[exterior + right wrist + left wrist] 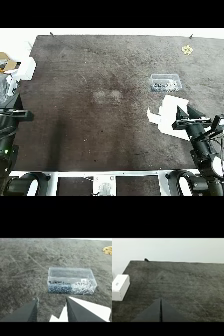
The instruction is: Fold the box and place the chain.
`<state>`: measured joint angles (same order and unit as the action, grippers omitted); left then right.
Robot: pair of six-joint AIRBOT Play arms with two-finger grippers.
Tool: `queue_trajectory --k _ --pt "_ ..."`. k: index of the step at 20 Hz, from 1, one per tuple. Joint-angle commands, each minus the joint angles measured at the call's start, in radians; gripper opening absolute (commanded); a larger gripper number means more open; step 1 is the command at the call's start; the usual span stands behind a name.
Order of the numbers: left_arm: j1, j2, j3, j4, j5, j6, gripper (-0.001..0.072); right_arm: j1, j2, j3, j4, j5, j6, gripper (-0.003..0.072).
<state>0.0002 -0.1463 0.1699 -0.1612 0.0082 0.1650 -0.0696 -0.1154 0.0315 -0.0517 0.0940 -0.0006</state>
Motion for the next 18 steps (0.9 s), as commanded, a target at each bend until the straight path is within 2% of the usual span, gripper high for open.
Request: queue_trajectory --k 1,5,7,10,14,18 --pt "0.0 0.0 0.0 0.0 0.0 0.0 0.001 0.0 0.001 0.0 0.0 0.001 0.0 0.0386" --pt "0.0 0.0 0.0 0.0 0.0 0.0 0.001 0.0 0.001 0.037 0.019 0.01 0.0 0.0387" --pt "0.0 0.0 0.0 0.0 0.0 0.001 0.001 0.0 0.001 0.131 -0.008 0.039 0.0 0.0387" --pt "0.0 0.0 0.0 0.0 0.0 0.0 0.001 0.0 -0.017 0.27 -0.057 0.011 0.0 0.0387" --pt "0.0 0.0 0.0 0.0 0.0 0.0 0.001 0.0 -0.179 0.459 -0.057 -0.031 0.001 0.0387" --pt "0.0 0.0 0.0 0.0 0.0 0.0 0.001 -0.045 -0.441 0.626 -0.056 -0.073 0.089 0.0386"
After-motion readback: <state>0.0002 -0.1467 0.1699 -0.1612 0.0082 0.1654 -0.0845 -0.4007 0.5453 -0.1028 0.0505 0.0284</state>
